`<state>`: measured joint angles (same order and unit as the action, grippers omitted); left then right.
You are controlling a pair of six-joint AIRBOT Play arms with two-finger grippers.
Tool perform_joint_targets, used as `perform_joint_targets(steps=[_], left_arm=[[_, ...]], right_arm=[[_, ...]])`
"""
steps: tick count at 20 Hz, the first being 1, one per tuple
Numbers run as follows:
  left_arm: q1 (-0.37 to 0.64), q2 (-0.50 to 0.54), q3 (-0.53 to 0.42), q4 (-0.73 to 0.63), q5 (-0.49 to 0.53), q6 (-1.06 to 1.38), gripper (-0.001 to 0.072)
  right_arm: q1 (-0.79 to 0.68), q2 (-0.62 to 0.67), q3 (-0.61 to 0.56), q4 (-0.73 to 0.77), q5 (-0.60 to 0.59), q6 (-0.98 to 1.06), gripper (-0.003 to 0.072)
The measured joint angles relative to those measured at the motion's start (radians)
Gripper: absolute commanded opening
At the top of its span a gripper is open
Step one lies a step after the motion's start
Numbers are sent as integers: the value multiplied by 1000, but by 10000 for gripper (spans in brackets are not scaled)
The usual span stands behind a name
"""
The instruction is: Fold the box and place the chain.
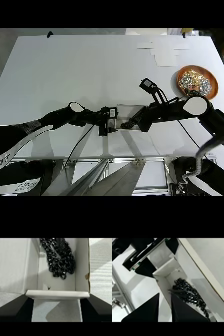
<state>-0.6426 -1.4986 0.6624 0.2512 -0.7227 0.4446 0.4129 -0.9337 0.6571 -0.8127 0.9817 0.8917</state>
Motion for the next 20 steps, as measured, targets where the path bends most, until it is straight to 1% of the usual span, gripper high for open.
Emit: perform_joint_targets(steps=[4,7,10,12,14,15,16,17,19,20], left_arm=[[0,0,0,0,0,0,206],[0,0,0,0,0,0,206],[0,0,0,0,0,0,206],[0,0,0,0,0,0,206],[0,0,0,0,0,0,206],[0,0,0,0,0,0,206],[0,0,0,0,0,0,206],[0,0,0,0,0,0,206],[0,0,0,0,0,0,206],[0,0,0,0,0,0,206]], right_arm=[[9,-12,19,-20,-19,22,181],[-47,-14,92,-64,36,76,176],[-156,-16,167,-175,133,188,176],[-231,-16,190,-286,200,275,176],[-288,-18,197,-402,229,367,180],[-308,-22,193,-440,224,406,186],[-325,-31,185,-474,210,441,251],[-335,-43,176,-496,193,468,344],[-349,-89,160,-528,163,519,384],[-353,-114,156,-538,153,536,387]])
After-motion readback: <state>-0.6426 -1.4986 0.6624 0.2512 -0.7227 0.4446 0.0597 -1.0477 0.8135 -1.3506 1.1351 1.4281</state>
